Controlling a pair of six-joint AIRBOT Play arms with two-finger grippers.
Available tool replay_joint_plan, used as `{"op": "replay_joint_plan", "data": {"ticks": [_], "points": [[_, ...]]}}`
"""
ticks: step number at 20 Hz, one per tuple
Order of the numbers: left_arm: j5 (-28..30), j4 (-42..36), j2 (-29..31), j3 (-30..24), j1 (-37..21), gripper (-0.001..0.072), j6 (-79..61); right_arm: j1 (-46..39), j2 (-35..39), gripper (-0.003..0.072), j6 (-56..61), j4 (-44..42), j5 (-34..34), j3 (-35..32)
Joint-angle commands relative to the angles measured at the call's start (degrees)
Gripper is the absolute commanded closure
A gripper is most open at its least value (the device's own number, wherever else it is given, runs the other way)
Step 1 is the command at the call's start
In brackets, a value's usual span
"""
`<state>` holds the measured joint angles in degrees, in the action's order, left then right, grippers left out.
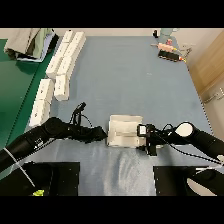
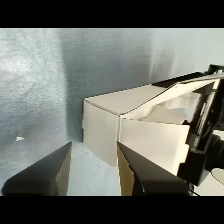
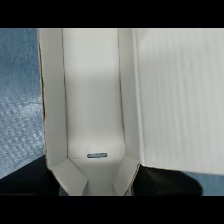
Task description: Fold the box.
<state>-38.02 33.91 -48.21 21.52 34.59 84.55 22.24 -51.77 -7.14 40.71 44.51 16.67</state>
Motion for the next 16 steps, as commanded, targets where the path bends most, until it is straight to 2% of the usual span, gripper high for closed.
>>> {"op": "replay_joint_plan", "data": {"ticks": [1,7,10,12,14,16], "points": [[0.02,-4.26,-0.04,0.22,0.09,0.0297,-3.08,0.0,0.0,0.0175,0.0,0.0,0.0,0.07],[1.88,-9.86,-0.09,0.2,0.13,0.0298,-7.26,0.0,0.0,0.0175,0.02,0.0,0.0,0.07],[3.74,-7.8,-0.09,0.35,2.4,0.0298,-5.86,0.0,0.0,0.0175,0.0,0.0,0.0,0.07],[6.75,-2.82,-0.09,1.68,5.66,0.0298,0.55,0.0,0.0,0.0175,0.0,0.0,0.0,0.07],[6.95,8.76,-0.98,4.26,9.16,0.0299,12.37,0.0,0.0,0.0175,0.02,0.0,0.0,0.07],[3.93,22.58,-3.21,7.54,12.35,0.0298,26.12,0.0,0.0,0.0175,0.0,0.0,0.0,0.07]]}}
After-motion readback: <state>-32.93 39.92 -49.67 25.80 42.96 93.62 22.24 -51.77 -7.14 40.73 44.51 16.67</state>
